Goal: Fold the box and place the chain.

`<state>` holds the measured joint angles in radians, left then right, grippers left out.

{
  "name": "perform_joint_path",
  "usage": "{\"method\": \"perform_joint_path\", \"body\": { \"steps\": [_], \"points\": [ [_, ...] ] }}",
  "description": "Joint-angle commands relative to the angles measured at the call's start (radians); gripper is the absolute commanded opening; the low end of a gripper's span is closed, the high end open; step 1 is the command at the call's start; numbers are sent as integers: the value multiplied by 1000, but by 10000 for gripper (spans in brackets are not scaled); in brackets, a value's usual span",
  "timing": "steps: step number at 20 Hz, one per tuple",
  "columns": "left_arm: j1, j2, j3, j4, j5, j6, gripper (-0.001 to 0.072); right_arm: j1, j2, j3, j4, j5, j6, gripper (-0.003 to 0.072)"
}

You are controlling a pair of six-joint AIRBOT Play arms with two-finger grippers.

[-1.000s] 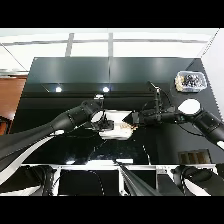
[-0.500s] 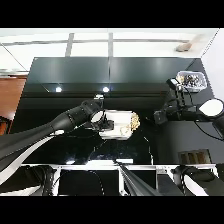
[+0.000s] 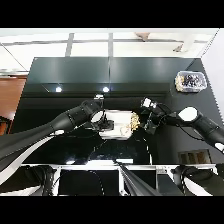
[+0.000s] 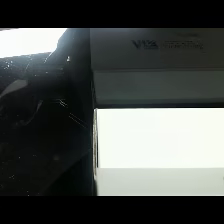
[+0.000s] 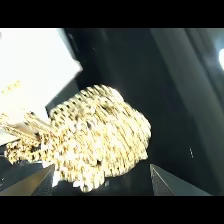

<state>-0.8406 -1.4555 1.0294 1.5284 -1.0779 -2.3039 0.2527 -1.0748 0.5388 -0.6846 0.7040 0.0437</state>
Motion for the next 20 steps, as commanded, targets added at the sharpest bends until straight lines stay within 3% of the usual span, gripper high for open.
{"method": "perform_joint_path", "body": {
  "steps": [1, 4, 10, 15, 16, 17, 19, 20],
  "points": [
    [0, 0, 1, 0, 0, 0, 31, 18, -65, -5, 139, -68, -223, 720],
    [0, 0, 1, 0, 0, 0, 31, 25, -95, -5, 221, -133, -252, 720],
    [0, 0, 1, 0, 0, 0, 31, 55, -158, -5, 221, -169, -220, 720],
    [0, 0, 1, 0, 0, 0, 31, 55, -162, -5, 218, -169, -77, 720],
    [0, 0, 1, 0, 0, 0, 31, 55, -162, -5, 208, -169, -63, 693],
    [0, 0, 1, 0, 0, 0, 31, 55, -162, -5, 208, -168, -51, 533],
    [0, 0, 1, 0, 0, 0, 31, 55, -162, -5, 209, -162, -46, 411],
    [0, 0, 1, 0, 0, 0, 31, 55, -161, -5, 208, -148, -47, 157]
  ]
}}
